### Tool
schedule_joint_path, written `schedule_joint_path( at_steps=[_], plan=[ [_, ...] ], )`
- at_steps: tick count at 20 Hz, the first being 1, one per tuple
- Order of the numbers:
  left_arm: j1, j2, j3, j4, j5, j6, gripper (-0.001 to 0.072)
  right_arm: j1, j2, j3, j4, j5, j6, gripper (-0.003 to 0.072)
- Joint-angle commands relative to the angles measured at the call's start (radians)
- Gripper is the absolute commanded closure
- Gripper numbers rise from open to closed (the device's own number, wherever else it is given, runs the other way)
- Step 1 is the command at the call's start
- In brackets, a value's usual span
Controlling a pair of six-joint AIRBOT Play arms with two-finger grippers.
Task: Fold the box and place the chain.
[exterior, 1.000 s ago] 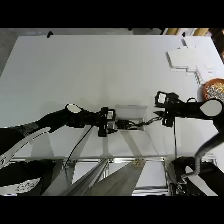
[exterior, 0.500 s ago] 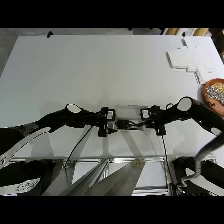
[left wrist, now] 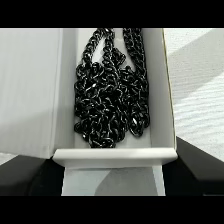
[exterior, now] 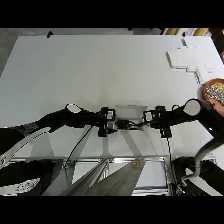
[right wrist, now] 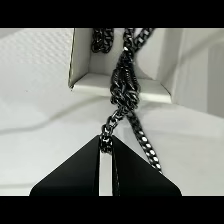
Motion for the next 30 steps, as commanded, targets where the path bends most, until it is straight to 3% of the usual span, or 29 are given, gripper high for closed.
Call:
schedule_joint_path(
  at_steps=[1, 4, 7, 11, 15, 17, 19, 21, 25, 28, 30],
  plan=[
    [0.000, 0.000, 0.001, 0.000, 0.000, 0.000, 0.0681, 0.001, 0.150, 0.000, 0.085, 0.032, 0.085, 0.0670],
    [0.000, 0.000, 0.001, 0.000, 0.000, 0.000, 0.0681, 0.004, 0.179, 0.000, 0.360, 0.008, 0.076, 0.0670],
    [0.000, 0.000, 0.001, 0.000, 0.000, 0.000, 0.0681, 0.082, 0.170, 0.000, 0.510, -0.119, 0.073, 0.0670],
    [0.000, 0.000, 0.001, 0.000, 0.000, 0.000, 0.0681, 0.261, 0.101, 0.000, 0.528, -0.353, 0.074, 0.0670],
    [0.000, 0.000, 0.001, 0.000, 0.000, 0.000, 0.0681, 0.356, -0.021, 0.000, 0.525, -0.445, 0.074, 0.0665],
    [0.000, 0.000, 0.001, 0.000, 0.000, 0.000, 0.0681, 0.355, -0.067, 0.000, 0.510, -0.454, 0.074, 0.0509],
    [0.000, 0.000, 0.001, 0.000, 0.000, 0.000, 0.0681, 0.355, -0.052, 0.001, 0.488, -0.477, 0.072, 0.0488],
    [0.000, 0.000, 0.001, 0.000, 0.000, 0.000, 0.0681, 0.328, 0.008, 0.001, 0.440, -0.458, 0.058, 0.0489],
    [0.000, 0.000, 0.001, 0.000, 0.000, 0.000, 0.0681, 0.108, 0.161, 0.001, 0.264, -0.242, 0.044, 0.0489],
    [0.000, 0.000, 0.001, 0.000, 0.000, 0.000, 0.0681, -0.080, 0.163, 0.000, 0.190, -0.061, 0.028, 0.0489],
    [0.000, 0.000, 0.001, 0.000, 0.000, 0.000, 0.0681, -0.118, 0.142, -0.010, 0.142, -0.051, -0.019, 0.0489]
  ],
)
